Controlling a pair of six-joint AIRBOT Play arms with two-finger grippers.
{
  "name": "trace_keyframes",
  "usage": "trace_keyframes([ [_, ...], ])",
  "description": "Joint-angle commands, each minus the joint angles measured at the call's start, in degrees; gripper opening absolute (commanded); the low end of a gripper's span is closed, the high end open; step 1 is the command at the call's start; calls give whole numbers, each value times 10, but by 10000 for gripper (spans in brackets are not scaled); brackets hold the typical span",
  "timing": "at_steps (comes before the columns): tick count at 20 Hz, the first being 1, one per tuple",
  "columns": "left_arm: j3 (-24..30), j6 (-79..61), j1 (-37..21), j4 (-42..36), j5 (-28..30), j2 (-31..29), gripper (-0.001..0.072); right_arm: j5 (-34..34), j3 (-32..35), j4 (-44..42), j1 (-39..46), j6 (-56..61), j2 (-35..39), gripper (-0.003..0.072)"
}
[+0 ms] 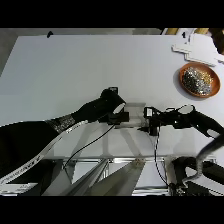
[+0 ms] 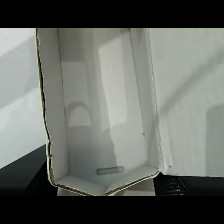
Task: Fold the box and place the chain.
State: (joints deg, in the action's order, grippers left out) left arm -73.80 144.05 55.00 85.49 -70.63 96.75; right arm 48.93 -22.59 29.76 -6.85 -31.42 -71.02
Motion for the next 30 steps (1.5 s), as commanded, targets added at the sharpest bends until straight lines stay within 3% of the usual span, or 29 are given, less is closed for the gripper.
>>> trace_keyframes([
  [1, -1, 2, -1, 0, -8, -1, 258, -1, 0, 0, 0, 0, 1, 322],
  [2, -1, 2, -1, 0, -10, -1, 247, -1, 0, 0, 0, 0, 1, 322],
  [4, -1, 2, -1, 0, -13, -1, 75, -1, 0, 0, 0, 0, 1, 322],
  [6, -1, 2, -1, -2, -12, 0, 2, -1, 0, 0, 0, 0, 1, 322],
  [9, -1, 2, -1, -6, -11, 0, 5, -1, 0, 0, 0, 0, 1, 322],
  [10, -1, 2, -2, -7, -9, -1, 10, -1, 0, 0, 0, 0, 1, 322],
  [11, -1, 2, -4, -10, -6, -3, 89, -1, 0, 0, 0, 0, 1, 322],
  [12, -1, 2, -7, -12, -3, -7, 236, -1, 0, 0, 0, 0, 1, 322],
  [13, -1, -3, -12, -16, -1, -14, 334, -1, 0, 0, 0, 0, 1, 322],
  [19, -1, -235, -67, -97, -4, -85, 341, -1, 0, 0, 0, 0, 1, 322],
  [24, 16, -429, -104, -139, -85, -175, 341, -1, 0, 0, 0, 0, 1, 322],
  [27, 82, -568, -142, -141, -82, -255, 342, -1, 0, 0, 0, 0, 1, 322],
  [29, 150, -720, -183, -162, -45, -300, 352, -1, 0, 0, 0, 0, 1, 322],
  [30, 190, -821, -209, -187, -5, -316, 396, -1, 0, 0, 0, 0, 1, 322],
])
